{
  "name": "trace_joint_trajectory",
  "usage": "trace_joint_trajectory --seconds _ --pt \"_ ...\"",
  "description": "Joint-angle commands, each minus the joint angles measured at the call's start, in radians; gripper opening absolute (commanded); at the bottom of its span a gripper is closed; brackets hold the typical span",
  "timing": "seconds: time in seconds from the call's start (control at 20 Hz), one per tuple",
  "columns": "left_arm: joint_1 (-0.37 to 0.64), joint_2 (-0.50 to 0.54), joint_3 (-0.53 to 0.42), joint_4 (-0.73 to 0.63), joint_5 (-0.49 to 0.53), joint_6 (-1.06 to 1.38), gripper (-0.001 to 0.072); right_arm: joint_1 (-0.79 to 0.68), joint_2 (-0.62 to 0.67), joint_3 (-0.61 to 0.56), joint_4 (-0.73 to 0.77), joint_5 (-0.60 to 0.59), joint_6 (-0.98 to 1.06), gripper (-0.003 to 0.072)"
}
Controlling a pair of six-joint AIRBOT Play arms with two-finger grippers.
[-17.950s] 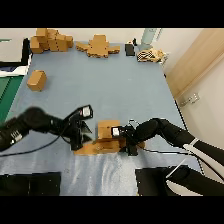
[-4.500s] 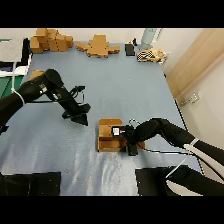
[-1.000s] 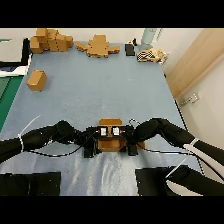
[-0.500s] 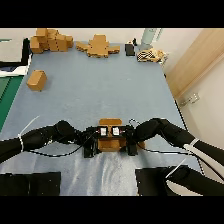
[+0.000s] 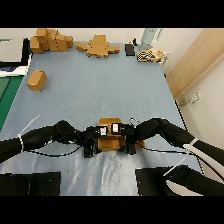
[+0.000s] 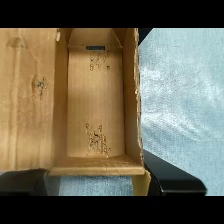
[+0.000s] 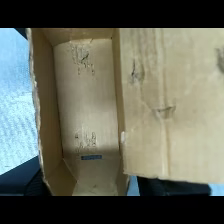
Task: Fold the box.
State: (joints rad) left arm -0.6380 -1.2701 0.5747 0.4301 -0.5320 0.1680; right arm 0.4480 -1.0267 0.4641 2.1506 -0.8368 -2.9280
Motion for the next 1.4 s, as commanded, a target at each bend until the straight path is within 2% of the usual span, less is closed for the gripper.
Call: trace_joint_trajectory --seconds 0.0,0.2,0.3,0.45,0.55,0.8,0.95,1.2,1.25,1.35 --pt "0.0 -0.001 0.001 0.0 -0.001 0.0 0.0474 -0.001 0.014 0.0 -0.032 -0.028 0.041 0.072" --pt "0.0 -0.001 0.001 0.0 -0.001 0.0 0.0473 -0.027 0.082 0.0 -0.098 -0.099 0.051 0.072" --pt "0.0 -0.001 0.001 0.0 -0.001 0.0 0.0474 -0.042 0.134 0.0 -0.161 -0.127 0.127 0.072" --pt "0.0 -0.001 0.001 0.0 -0.001 0.0 0.0474 -0.058 0.225 0.016 -0.214 -0.254 0.218 0.072" --pt "0.0 -0.001 0.001 0.0 -0.001 0.0 0.0474 -0.058 0.281 0.037 -0.198 -0.362 0.386 0.0718" --pt "0.0 -0.001 0.001 0.0 -0.001 0.0 0.0474 -0.058 0.399 0.042 0.012 -0.453 0.935 0.0716" --pt "0.0 -0.001 0.001 0.0 -0.001 0.0 0.0474 -0.058 0.421 0.041 0.031 -0.41 1.093 0.0711" --pt "0.0 -0.001 0.001 0.0 -0.001 0.0 0.0473 -0.057 0.399 0.033 0.039 -0.293 1.564 0.0705" --pt "0.0 -0.001 0.001 0.0 -0.001 0.0 0.0474 -0.057 0.377 0.033 0.056 -0.266 1.605 0.0664" --pt "0.0 -0.001 0.001 0.0 -0.001 0.0 0.0473 -0.045 0.322 0.034 0.145 -0.16 1.609 0.0244"
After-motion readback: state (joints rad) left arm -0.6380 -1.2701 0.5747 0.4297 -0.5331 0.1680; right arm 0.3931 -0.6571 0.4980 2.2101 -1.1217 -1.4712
